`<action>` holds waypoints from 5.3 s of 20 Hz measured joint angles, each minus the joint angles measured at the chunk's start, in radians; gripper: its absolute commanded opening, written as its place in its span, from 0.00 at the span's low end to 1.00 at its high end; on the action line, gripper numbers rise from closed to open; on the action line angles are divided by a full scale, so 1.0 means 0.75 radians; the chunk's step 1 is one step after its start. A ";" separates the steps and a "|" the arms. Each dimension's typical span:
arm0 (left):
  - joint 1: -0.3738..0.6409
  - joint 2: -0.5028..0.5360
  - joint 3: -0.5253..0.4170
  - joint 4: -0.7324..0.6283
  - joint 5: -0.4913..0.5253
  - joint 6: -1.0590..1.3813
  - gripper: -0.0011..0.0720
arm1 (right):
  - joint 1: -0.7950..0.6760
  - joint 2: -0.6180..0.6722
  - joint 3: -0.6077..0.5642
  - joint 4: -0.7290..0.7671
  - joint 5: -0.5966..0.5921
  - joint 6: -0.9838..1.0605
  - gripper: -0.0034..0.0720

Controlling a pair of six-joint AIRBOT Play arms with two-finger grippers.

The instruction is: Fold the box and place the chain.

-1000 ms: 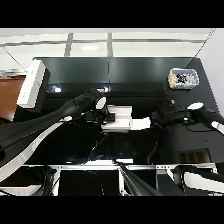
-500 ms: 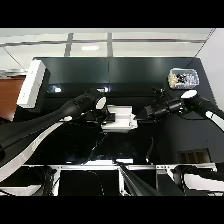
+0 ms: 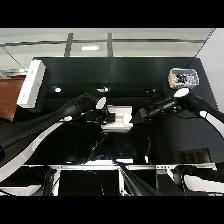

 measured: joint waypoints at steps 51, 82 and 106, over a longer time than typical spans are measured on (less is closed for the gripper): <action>0.000 0.000 0.000 0.003 -0.003 0.000 0.05 | 0.730 -0.122 0.404 -1.259 -0.241 1.684 0.06; 0.000 0.000 0.000 0.002 -0.003 -0.001 0.05 | 0.052 0.133 0.540 -2.033 -0.509 1.457 0.96; 0.000 0.000 0.000 0.001 -0.013 0.001 0.05 | -0.506 -0.843 1.593 -1.447 -0.076 1.263 0.06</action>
